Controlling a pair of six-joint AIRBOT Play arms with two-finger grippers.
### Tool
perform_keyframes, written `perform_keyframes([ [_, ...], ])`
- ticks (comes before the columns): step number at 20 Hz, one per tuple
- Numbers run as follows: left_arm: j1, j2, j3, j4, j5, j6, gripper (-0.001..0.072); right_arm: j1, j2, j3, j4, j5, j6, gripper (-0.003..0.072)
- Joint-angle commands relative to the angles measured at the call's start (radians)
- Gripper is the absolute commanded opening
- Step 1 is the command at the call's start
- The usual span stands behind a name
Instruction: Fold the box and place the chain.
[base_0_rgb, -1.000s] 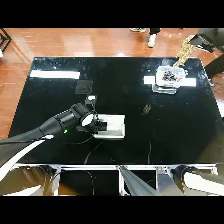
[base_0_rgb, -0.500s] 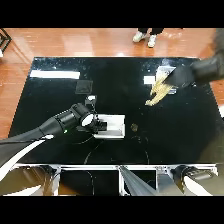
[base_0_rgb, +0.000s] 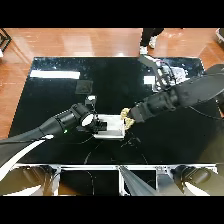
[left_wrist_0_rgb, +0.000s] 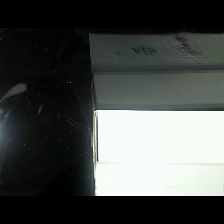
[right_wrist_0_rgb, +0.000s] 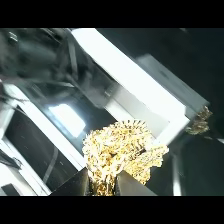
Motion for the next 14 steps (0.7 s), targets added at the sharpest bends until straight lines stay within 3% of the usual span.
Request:
perform_keyframes([
  [1,0.0,0.0,0.0,0.0,0.0,0.0,0.0019,0.062,-0.032,-0.011,0.05,0.118,0.01,0.0015],
  [14,0.0,0.0,0.0,0.0,0.003,0.0,0.0019,0.112,-0.184,-0.021,0.034,0.093,-0.015,0.0016],
])
